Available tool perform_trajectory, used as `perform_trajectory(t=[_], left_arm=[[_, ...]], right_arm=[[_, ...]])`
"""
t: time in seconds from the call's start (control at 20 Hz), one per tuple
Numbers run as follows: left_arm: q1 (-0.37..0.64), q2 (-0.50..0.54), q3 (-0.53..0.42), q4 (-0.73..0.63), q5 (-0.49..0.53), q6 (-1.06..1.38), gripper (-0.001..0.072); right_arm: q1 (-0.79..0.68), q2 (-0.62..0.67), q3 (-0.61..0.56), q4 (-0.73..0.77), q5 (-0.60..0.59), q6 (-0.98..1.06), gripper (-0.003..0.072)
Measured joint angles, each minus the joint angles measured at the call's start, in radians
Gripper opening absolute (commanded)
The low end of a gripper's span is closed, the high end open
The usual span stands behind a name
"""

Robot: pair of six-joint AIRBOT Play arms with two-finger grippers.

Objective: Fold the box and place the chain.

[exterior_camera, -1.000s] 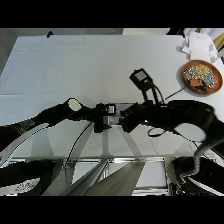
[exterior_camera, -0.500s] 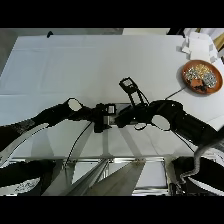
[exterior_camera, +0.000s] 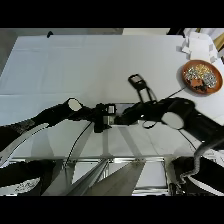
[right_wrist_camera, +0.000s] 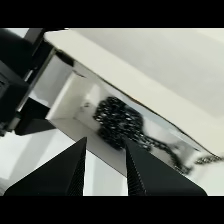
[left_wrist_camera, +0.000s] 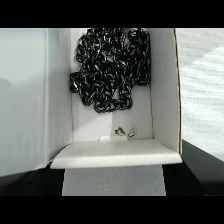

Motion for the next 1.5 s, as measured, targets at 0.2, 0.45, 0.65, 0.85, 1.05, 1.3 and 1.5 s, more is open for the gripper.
perform_trajectory(t=[0.2, 0.45, 0.65, 0.85, 1.05, 1.3, 1.5], left_arm=[[0.0, 0.0, 0.0, 0.0, 0.0, 0.0, 0.0135], [0.0, 0.0, 0.0, 0.0, 0.0, 0.0, 0.0135], [0.0, 0.0, 0.0, 0.0, 0.0, 0.0, 0.0135], [0.0, 0.0, 0.0, 0.0, 0.0, 0.0, 0.0135], [0.0, 0.0, 0.0, 0.0, 0.0, 0.0, 0.0135], [0.0, 0.0, 0.0, 0.0, 0.0, 0.0, 0.0135], [0.0, 0.0, 0.0, 0.0, 0.0, 0.0, 0.0135]], right_arm=[[-0.205, 0.084, 0.0, -0.077, 0.156, -0.003, 0.0268], [-0.472, 0.031, 0.0, -0.185, 0.179, -0.024, 0.0267], [-0.561, -0.101, 0.0, -0.207, 0.129, -0.066, 0.0254], [-0.586, -0.241, 0.0, -0.208, 0.067, -0.09, 0.0216], [-0.591, -0.319, 0.001, -0.163, 0.026, -0.12, 0.0216], [-0.591, -0.345, 0.001, -0.099, 0.008, -0.151, 0.0115], [-0.591, -0.353, 0.001, -0.08, 0.007, -0.158, 0.0099]])
